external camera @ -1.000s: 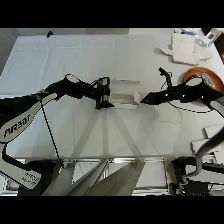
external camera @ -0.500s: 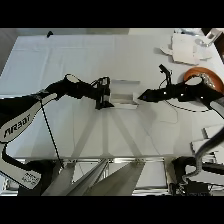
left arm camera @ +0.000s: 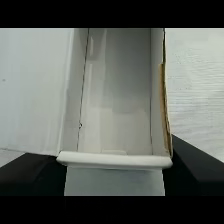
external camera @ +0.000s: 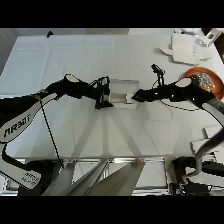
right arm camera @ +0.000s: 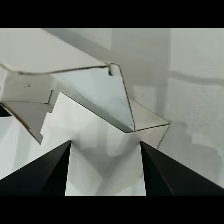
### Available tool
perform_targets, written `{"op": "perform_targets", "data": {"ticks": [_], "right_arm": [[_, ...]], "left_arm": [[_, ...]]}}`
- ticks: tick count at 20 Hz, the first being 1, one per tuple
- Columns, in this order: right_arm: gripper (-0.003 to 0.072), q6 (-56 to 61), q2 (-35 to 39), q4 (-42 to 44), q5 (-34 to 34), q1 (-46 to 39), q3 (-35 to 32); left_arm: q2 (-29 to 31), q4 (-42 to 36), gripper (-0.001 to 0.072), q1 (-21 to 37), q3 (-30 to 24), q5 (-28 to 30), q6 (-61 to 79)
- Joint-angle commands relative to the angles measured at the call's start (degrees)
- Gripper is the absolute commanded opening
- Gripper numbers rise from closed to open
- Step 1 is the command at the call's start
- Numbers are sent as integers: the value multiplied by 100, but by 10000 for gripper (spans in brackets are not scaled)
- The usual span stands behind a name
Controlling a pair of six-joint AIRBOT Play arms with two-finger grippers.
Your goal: Fold the box and place the chain.
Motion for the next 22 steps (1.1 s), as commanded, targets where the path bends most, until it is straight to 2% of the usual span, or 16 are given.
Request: {"op": "perform_targets", "data": {"ticks": [1, 4, 9, 14, 19, 22], "right_arm": [[492, 516, 0, -612, -404, 251, 0], [493, 1025, 0, -1204, -702, 358, 0], [493, 1318, 2, -1213, -1104, 546, 0], [488, 1672, 28, -1379, -1143, 734, 7], [488, 3506, 28, -3366, -1097, 1091, 160], [478, 4256, 26, -4035, -1029, 1325, 413]], "left_arm": [[2, -2, 316, -4, 4, -7, 2], [2, -4, 316, -4, 4, -7, 2], [2, -2, 316, -4, 4, -7, 2], [2, -2, 316, -4, 4, -7, 2], [2, -2, 316, -4, 4, -7, 2], [2, -2, 316, -4, 4, -7, 2]]}}
